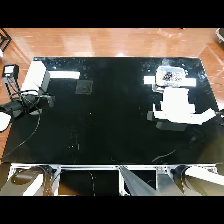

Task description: Fold the box and place the chain.

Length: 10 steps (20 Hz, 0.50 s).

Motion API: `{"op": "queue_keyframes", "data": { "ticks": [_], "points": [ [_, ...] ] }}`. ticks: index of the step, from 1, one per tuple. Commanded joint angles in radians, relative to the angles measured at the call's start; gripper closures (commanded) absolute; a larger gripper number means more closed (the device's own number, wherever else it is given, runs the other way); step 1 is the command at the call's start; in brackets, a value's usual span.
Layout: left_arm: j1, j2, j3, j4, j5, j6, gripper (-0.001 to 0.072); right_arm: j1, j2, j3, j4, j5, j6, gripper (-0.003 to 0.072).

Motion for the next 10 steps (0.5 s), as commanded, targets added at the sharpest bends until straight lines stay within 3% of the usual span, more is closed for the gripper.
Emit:
{"op": "queue_keyframes", "data": {
  "ticks": [1, 6, 10],
  "points": [
    [0.0, -0.002, 0.001, 0.0, -0.001, -0.001, 0.0087, 0.029, -0.237, 0.176, 0.068, 0.222, -0.111, -0.0011],
    [0.0, -0.019, 0.001, 0.0, -0.001, -0.001, 0.0087, 0.108, -0.378, 0.323, 0.06, 0.264, -0.221, -0.001],
    [0.0, -0.043, 0.001, -0.049, -0.002, -0.002, 0.0087, 0.132, -0.471, 0.399, 0.058, 0.387, -0.227, -0.0009]
  ]
}}
